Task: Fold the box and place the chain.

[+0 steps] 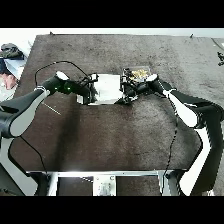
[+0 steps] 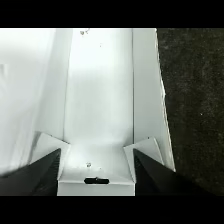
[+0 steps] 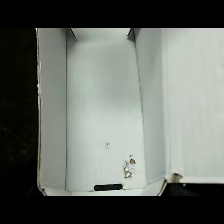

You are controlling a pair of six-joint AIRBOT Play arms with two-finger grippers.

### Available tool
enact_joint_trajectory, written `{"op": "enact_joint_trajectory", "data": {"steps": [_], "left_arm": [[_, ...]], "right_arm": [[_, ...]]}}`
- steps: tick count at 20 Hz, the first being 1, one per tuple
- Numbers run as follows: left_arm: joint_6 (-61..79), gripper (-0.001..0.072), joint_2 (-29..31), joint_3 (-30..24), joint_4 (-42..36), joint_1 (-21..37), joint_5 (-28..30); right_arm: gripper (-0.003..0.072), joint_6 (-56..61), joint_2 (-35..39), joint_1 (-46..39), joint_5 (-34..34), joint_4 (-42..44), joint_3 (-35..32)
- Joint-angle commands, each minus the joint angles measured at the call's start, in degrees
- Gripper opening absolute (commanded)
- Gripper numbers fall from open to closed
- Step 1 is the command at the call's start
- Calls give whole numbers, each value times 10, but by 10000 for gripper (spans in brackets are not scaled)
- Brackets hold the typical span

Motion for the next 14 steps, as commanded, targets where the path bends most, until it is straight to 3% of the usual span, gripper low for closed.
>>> {"op": "enact_joint_trajectory", "data": {"steps": [1, 4, 5, 6, 7, 8, 9, 12, 14], "left_arm": [[0, 708, 0, 0, 4, 0, 3], [-7, 713, 0, 0, 10, 0, 12], [-16, 676, 0, 0, 10, 0, 12], [-18, 589, 0, 0, 10, 0, 11], [-18, 582, 0, 0, 11, 1, 10], [-19, 450, 0, 0, 11, 3, 11], [-19, 130, 0, 0, 15, 8, 12], [-21, 13, 0, 0, 17, 30, -9], [-38, 11, 2, 0, 15, 40, -27]], "right_arm": [[535, 0, 0, 1, 0, 0, 0], [535, 0, 0, 1, 0, 0, 0], [535, 0, 0, 1, 0, 0, 0], [535, 0, 0, 1, 0, 0, 0], [535, 0, 0, 1, 0, 0, 0], [535, 0, 0, 1, 0, 0, 0], [535, 0, 0, 1, 0, 0, 0], [535, 0, 0, 1, 0, 0, 0], [535, 0, 0, 1, 0, 0, 0]]}}
